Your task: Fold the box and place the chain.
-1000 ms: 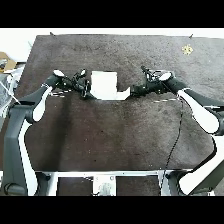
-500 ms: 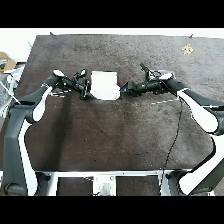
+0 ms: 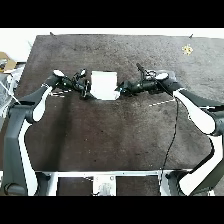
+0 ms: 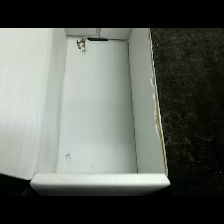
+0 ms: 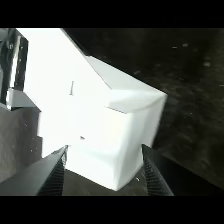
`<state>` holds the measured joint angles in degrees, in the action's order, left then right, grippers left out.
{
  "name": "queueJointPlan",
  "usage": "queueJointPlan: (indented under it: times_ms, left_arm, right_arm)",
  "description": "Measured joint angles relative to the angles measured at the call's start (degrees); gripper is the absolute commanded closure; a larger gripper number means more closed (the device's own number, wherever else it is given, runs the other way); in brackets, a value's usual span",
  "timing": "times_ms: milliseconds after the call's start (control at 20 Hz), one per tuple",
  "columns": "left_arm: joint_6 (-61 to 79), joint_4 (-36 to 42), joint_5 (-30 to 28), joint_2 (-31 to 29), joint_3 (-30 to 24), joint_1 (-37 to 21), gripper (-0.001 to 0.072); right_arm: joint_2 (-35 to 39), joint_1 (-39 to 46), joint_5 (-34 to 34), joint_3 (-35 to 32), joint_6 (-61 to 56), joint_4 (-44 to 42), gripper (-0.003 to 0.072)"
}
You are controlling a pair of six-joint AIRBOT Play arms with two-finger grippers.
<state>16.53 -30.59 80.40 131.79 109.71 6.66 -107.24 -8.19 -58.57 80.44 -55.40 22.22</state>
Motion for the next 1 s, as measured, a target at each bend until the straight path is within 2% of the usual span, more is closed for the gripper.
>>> queueJointPlan:
  times_ms: [750,1000]
  left_arm:
    - [0.0,0.0,0.0,0.0,0.0,0.0,0.0243]
    - [0.0,0.0,0.0,0.0,0.0,0.0,0.0243]
  right_arm:
    - [0.0,-7.8,11.6,5.7,-14.3,16.4,0.0168]
    - [0.0,-11.0,12.3,7.4,-24.7,30.4,0.0168]
